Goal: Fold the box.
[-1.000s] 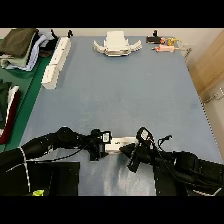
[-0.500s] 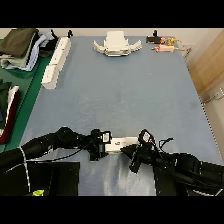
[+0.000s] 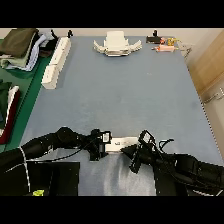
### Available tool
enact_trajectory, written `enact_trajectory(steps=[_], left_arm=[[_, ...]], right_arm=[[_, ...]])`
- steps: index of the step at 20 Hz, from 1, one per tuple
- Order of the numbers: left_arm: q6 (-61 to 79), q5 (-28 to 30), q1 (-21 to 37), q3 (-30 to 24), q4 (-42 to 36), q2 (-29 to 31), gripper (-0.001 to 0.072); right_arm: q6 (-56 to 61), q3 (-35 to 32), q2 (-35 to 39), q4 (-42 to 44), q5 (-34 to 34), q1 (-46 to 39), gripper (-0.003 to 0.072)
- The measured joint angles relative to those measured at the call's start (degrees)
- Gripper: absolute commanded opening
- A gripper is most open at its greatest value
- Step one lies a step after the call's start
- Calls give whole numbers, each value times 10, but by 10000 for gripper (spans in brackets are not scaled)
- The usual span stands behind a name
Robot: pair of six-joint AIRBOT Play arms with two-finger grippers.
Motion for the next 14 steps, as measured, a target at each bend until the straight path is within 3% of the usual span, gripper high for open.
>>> enact_trajectory(steps=[14], left_arm=[[0, 0, 0, 0, 0, 0, 519]], right_arm=[[11, 0, -6, 13, 0, 0, 1]])
